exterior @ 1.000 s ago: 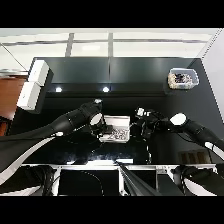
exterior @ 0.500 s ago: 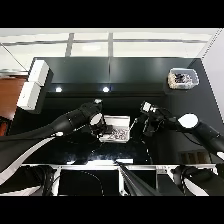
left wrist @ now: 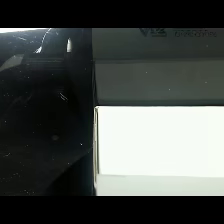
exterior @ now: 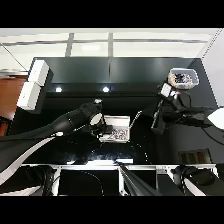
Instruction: Fold the box and place the chain.
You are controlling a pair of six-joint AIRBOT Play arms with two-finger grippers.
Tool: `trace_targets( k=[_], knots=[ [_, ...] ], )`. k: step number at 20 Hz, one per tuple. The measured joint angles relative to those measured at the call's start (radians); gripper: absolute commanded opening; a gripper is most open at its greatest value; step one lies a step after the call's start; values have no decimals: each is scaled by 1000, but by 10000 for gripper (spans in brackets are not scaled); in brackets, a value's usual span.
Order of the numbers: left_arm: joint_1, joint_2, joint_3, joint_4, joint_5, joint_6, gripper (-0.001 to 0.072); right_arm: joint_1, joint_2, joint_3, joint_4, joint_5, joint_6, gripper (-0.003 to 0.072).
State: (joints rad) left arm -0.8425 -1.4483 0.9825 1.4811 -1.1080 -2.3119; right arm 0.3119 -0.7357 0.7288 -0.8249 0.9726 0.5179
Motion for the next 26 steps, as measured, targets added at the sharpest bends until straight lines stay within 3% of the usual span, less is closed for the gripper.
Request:
trace_targets(
  k=[5, 9, 10, 11, 15, 22, 26],
  knots=[
    [0, 0, 0, 1, 0, 0, 29, 5, 13, 56, 58, 147, 136, 33],
    [0, 0, 0, 1, 0, 0, 29, 67, -23, 65, 146, 147, 193, 56],
    [0, 0, 0, 1, 0, 0, 29, 89, -40, 66, 157, 138, 203, 351],
    [0, 0, 0, 1, 0, 0, 29, 111, -58, 67, 164, 127, 214, 595],
    [0, 0, 0, 0, 0, 0, 29, 97, -87, 75, 104, 109, 256, 605],
    [0, 0, 0, -3, -1, -3, 29, -221, -56, 92, 1, 251, 295, 606],
    [0, 0, 0, -4, 2, -31, 28, -301, -51, 92, -5, 280, 299, 605]
  ],
)
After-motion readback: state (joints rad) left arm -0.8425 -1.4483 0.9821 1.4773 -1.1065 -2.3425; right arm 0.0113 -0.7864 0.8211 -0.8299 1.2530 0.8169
